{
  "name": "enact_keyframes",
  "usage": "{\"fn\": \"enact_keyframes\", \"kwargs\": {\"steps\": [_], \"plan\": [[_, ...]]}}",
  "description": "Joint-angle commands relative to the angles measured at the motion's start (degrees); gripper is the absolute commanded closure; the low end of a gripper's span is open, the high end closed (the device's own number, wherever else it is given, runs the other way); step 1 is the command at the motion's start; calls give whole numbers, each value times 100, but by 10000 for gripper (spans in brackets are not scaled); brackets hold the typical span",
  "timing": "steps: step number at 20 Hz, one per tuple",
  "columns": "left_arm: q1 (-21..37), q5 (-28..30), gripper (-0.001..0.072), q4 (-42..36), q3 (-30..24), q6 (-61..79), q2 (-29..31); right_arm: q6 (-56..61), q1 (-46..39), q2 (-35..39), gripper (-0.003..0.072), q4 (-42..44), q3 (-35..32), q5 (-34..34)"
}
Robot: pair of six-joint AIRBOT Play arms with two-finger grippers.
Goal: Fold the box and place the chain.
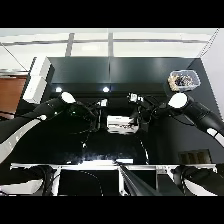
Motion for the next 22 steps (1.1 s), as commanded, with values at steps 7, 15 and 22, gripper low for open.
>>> {"fn": "enact_keyframes", "kwargs": {"steps": [7,15,22], "plan": [[-2,-2,254,2,4,-20,-2,46,4,-4,408,-9,-4,7],[-2,-2,254,2,4,-20,-2,264,4,-4,296,-9,-4,7],[-2,-2,254,2,4,-20,-2,280,4,-4,296,-13,-4,15]]}}
